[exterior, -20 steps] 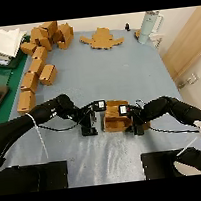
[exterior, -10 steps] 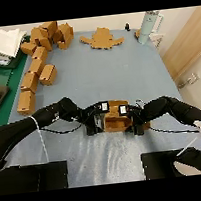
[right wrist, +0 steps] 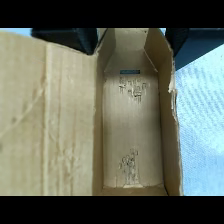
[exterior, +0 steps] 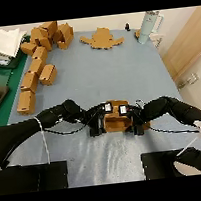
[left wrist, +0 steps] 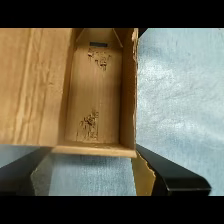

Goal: Fold the box.

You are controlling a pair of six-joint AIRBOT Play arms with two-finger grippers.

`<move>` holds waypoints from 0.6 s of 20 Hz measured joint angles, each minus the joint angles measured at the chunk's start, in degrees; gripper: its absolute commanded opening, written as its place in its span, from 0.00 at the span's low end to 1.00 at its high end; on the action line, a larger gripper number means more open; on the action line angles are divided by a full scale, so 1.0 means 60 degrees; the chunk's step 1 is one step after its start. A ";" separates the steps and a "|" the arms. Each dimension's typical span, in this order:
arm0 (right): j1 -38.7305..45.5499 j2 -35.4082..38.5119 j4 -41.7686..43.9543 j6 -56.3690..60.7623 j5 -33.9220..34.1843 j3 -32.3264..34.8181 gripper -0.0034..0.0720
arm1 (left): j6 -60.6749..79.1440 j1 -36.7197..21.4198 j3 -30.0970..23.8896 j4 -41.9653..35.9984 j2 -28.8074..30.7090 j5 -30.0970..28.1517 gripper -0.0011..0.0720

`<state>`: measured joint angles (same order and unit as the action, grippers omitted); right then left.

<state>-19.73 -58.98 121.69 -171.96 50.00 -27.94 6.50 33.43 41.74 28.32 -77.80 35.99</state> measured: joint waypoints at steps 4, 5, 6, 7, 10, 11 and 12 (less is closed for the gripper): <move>0.0000 -0.0004 0.0000 0.0000 0.0000 0.0000 0.76 | 0.0000 0.0168 0.0018 0.0004 -0.0058 -0.0277 0.95; 0.0000 -0.0004 0.0004 0.0000 0.0000 0.0000 0.76 | 0.0000 0.0219 0.0029 0.0004 -0.0058 -0.0302 0.95; 0.0000 0.0000 0.0004 0.0004 0.0000 0.0000 0.76 | -0.0004 0.0277 0.0040 0.0004 -0.0062 -0.0346 0.95; 0.0000 0.0000 0.0004 0.0000 0.0000 0.0000 0.76 | -0.0004 0.0328 0.0058 0.0007 -0.0069 -0.0386 0.95; 0.0000 0.0000 0.0000 0.0004 0.0000 0.0000 0.76 | -0.0004 0.0484 0.0087 0.0087 -0.0066 -0.0565 0.94; 0.0000 0.0000 0.0000 0.0004 0.0000 0.0000 0.76 | -0.0007 0.0514 0.0091 0.0197 -0.0066 -0.0641 0.95; 0.0000 0.0000 0.0000 0.0000 0.0004 0.0000 0.76 | -0.0058 0.0543 0.0098 0.0357 -0.0069 -0.0648 0.94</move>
